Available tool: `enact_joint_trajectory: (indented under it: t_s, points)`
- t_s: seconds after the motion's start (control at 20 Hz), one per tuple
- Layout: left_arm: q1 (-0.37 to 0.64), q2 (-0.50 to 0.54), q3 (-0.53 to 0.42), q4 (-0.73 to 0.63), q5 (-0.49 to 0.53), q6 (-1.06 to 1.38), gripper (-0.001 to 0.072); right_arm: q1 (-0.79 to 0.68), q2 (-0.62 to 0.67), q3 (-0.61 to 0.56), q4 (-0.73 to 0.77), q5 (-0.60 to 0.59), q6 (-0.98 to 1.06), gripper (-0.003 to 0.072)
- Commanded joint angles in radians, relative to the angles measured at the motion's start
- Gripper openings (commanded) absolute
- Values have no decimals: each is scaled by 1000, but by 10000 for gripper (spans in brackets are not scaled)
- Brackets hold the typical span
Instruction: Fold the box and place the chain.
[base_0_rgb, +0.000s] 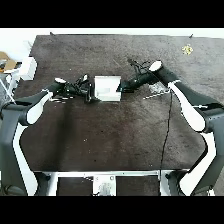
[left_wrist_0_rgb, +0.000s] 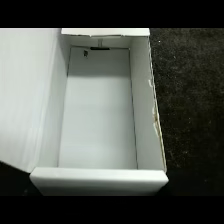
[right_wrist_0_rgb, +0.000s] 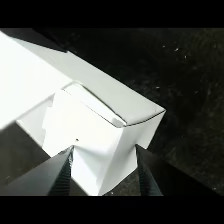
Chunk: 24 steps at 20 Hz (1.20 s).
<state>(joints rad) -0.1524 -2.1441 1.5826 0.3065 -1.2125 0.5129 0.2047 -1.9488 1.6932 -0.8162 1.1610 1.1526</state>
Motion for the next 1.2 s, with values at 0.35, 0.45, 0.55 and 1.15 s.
enact_joint_trajectory:
  t_s: [0.35, 0.45, 0.55, 1.15]
  points:
    - [0, 1, 0, 0, 0, 0, 222, 173, -5, 65, -639, -40, 457, 437]
    - [0, 0, 0, 0, 0, 0, 222, 213, -11, 109, -735, -22, 530, 436]
    - [0, 1, 0, 0, 0, 0, 222, 243, -30, 157, -779, 3, 563, 436]
    - [-1, 1, 0, 0, 0, 0, 222, 282, -82, 187, -826, 5, 772, 296]
